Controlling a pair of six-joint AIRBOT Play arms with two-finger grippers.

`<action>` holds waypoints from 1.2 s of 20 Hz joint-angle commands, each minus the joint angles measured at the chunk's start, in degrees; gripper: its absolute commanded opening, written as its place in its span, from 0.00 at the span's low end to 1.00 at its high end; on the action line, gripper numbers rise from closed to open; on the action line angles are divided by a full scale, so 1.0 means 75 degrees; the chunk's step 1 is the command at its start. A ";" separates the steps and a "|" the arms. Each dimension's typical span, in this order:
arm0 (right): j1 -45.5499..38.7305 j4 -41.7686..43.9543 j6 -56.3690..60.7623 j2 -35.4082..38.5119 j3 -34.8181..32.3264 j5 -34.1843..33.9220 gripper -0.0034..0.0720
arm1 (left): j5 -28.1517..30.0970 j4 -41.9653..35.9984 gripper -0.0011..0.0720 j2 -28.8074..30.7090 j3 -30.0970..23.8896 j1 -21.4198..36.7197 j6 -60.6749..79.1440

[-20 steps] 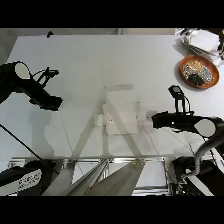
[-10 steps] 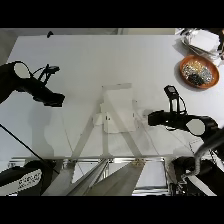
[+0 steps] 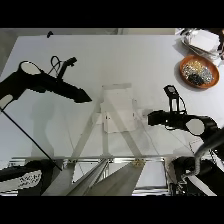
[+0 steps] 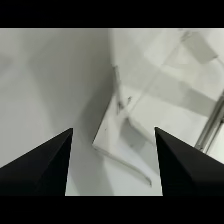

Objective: Fold the box and place the chain.

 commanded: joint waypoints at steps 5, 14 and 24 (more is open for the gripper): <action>0.0009 0.0003 0.0000 -0.0006 0.0000 0.0192 0.08 | 0.0382 -0.1883 0.80 -0.1620 0.0006 -0.0848 0.1996; 0.0009 0.0003 0.0000 -0.0006 0.0000 0.0361 0.08 | 0.0560 -0.2142 0.77 -0.2177 0.0428 -0.1384 0.2168; 0.0009 0.0015 0.0000 -0.0006 0.0000 0.0364 0.08 | 0.0079 -0.1294 0.02 -0.2194 0.0431 -0.1475 0.2978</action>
